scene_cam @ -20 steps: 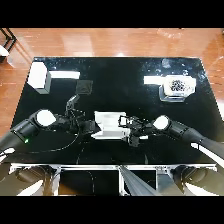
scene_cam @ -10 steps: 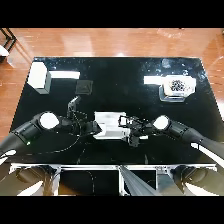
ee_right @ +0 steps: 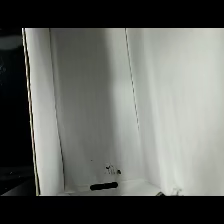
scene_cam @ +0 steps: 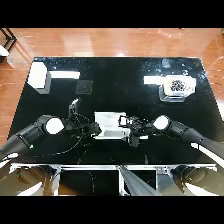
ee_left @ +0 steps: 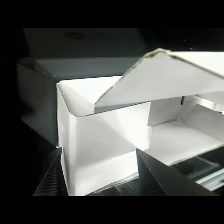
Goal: Fold the box and place the chain.
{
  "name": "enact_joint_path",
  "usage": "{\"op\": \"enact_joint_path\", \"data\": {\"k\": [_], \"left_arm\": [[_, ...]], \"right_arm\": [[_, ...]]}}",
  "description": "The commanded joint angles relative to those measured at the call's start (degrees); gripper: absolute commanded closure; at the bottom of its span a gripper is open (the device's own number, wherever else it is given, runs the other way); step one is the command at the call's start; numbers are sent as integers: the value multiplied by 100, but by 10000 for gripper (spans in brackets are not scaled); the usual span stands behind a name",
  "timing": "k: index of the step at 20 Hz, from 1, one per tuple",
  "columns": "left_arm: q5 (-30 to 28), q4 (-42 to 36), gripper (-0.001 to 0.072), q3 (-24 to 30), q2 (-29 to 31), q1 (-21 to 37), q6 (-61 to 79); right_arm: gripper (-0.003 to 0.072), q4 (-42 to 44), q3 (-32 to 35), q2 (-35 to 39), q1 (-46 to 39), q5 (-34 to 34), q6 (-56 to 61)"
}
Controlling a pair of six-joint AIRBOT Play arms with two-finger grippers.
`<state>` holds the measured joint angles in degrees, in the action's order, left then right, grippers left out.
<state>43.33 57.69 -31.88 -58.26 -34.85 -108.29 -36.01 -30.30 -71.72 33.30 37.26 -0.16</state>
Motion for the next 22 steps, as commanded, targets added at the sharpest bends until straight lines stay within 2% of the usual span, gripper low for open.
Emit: {"op": "enact_joint_path", "data": {"k": [1, 7, 12, 15, 18, 22], "left_arm": [[-105, 291, 145, -4, -2, -70, -319], [-94, 389, 145, -7, -201, -181, -597], [-85, 1497, 145, -111, -219, -492, -1711], [-55, 1578, 146, -195, -264, -511, -1825], [334, 1644, 147, -468, -505, -529, -1836], [935, 2730, 149, -1001, -1012, -890, -2734]], "right_arm": [[162, 0, 2, -4, 2, 0, 2], [162, 0, 2, -4, 2, 0, 2], [162, 0, 2, -4, 2, 0, 2], [162, 0, 2, -4, 2, 0, 2], [162, 0, 2, -4, 2, 0, 2], [162, 0, 2, -4, 2, 0, 2]]}}
